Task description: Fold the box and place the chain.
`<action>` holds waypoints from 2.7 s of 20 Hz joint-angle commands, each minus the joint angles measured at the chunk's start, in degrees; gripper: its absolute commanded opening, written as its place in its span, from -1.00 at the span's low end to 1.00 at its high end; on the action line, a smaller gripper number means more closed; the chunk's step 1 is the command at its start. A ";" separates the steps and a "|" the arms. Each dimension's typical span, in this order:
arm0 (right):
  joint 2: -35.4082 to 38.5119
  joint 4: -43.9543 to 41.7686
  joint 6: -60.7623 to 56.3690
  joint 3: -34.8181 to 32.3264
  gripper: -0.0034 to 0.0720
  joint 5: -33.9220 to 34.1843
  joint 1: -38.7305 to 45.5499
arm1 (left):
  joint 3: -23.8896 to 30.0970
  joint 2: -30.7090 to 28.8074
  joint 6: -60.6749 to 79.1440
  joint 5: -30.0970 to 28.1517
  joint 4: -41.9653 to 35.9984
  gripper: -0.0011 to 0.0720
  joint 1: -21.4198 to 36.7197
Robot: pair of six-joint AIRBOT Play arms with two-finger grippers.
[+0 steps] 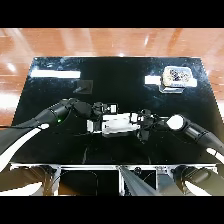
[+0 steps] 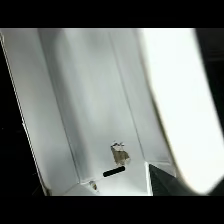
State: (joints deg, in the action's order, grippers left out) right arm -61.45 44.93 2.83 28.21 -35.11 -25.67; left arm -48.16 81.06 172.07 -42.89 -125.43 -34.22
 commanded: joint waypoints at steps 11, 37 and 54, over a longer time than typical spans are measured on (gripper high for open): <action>4.28 -1.40 -2.62 0.00 1.00 -3.30 0.68 | -0.07 0.00 0.02 -2.27 0.07 -0.90 0.02; 1.73 -7.43 11.32 0.00 1.00 -5.88 0.68 | -0.07 0.00 0.02 -3.61 0.48 -0.90 0.02; -6.45 -10.86 14.03 -0.02 1.00 -8.28 0.68 | -0.72 -0.11 0.00 -6.19 1.79 -0.90 0.04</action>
State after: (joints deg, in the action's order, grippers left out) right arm -67.55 34.13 18.39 28.21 -43.99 -24.97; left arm -48.82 80.97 172.09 -48.82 -123.98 -34.22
